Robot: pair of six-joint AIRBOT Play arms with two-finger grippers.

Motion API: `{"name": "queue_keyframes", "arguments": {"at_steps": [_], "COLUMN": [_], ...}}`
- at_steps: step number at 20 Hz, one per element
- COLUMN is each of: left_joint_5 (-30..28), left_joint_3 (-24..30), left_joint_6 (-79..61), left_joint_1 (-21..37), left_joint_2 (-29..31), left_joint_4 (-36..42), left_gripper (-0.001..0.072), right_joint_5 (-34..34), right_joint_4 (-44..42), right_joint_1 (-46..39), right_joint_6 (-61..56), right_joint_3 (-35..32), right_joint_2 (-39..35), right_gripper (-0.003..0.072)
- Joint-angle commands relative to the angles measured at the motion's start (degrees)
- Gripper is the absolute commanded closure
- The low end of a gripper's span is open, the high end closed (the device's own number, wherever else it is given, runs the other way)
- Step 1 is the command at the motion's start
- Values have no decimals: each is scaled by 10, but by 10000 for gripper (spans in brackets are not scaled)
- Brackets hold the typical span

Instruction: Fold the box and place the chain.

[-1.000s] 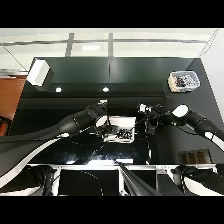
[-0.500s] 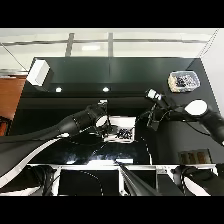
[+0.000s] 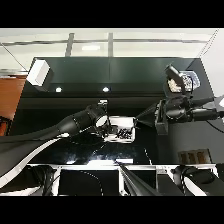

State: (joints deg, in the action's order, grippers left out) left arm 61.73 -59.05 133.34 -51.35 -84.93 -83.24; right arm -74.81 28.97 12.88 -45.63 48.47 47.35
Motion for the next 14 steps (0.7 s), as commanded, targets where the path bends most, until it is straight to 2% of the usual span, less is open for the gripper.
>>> {"name": "queue_keyframes", "arguments": {"at_steps": [1,5,7,11,12,13,14], "left_joint_5": [-2,-1,-1,0,-2,-2,-2], "left_joint_3": [0,0,0,0,0,0,0], "left_joint_6": [0,0,-4,1,7,7,7], "left_joint_1": [0,0,0,4,4,4,4], "left_joint_2": [0,0,0,0,0,0,0], "left_joint_4": [0,0,0,-3,-2,-3,-3], "left_gripper": [680,680,679,679,679,679,679], "right_joint_5": [-28,-28,-25,41,66,83,92], "right_joint_4": [-113,-112,-85,3,37,77,101], "right_joint_1": [0,0,3,53,66,73,70], "right_joint_6": [-26,-26,-36,-82,-106,-128,-139], "right_joint_3": [8,7,4,-26,-32,-32,-32], "right_joint_2": [-4,-4,-4,-3,-3,-3,-3], "right_gripper": [674,675,674,670,584,420,327]}}
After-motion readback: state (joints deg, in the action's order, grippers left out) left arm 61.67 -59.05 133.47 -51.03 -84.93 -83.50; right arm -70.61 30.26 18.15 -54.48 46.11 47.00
